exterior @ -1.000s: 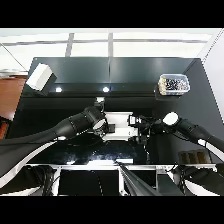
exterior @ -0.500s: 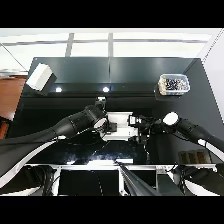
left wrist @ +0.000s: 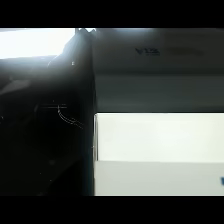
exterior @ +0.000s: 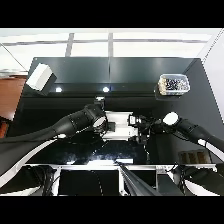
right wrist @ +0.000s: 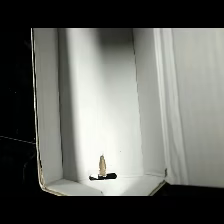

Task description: Fold the box and place the chain.

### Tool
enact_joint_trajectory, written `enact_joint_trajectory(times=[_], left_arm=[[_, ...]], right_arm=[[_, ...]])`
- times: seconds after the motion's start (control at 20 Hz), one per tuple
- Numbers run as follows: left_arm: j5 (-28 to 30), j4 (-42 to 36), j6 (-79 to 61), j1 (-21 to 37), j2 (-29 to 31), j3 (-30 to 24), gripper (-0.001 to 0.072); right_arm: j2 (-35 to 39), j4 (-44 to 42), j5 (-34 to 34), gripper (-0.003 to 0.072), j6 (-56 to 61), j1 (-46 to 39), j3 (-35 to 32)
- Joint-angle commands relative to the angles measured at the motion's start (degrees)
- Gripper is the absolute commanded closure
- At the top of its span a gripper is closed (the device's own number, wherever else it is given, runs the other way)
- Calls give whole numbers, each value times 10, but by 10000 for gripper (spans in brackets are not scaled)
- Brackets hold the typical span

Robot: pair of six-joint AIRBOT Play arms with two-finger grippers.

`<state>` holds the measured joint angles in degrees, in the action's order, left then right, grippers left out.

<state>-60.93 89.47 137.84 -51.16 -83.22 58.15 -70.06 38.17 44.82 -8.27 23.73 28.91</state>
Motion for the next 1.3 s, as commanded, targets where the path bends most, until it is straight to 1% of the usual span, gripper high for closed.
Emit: enact_joint_trajectory(times=[0.0,0.05,0.15,0.2,0.35,0.45,0.65,0.8,0.85,0.9,1.0,1.2,1.25], left_arm=[[0,0,-16,1,-6,0,680],[2,2,-16,1,-6,0,680],[4,2,-22,4,-6,3,680],[2,3,-28,7,-5,6,680],[-16,1,-37,21,-5,7,680],[-22,2,-49,22,-4,7,679],[-18,10,-50,18,-2,7,678],[-10,13,-49,18,-2,6,678],[-9,13,-48,18,-2,6,678],[-7,13,-47,18,-2,6,678],[-6,14,-45,18,-2,6,678],[-6,14,-45,18,-2,6,678],[-5,14,-45,18,-2,6,678]], right_arm=[[0,2,1,544,-1,0,0],[1,2,1,532,-1,0,0],[9,2,-7,99,6,0,0],[16,8,-16,-10,27,-1,1],[54,83,-4,-9,76,-2,9],[79,108,9,-3,88,-2,15],[88,100,19,-1,88,-1,16],[88,70,23,3,87,0,15],[88,62,28,154,87,0,16],[88,63,36,220,87,2,15],[88,64,45,221,98,10,15],[88,89,36,223,146,42,16],[87,90,27,242,159,51,15]])
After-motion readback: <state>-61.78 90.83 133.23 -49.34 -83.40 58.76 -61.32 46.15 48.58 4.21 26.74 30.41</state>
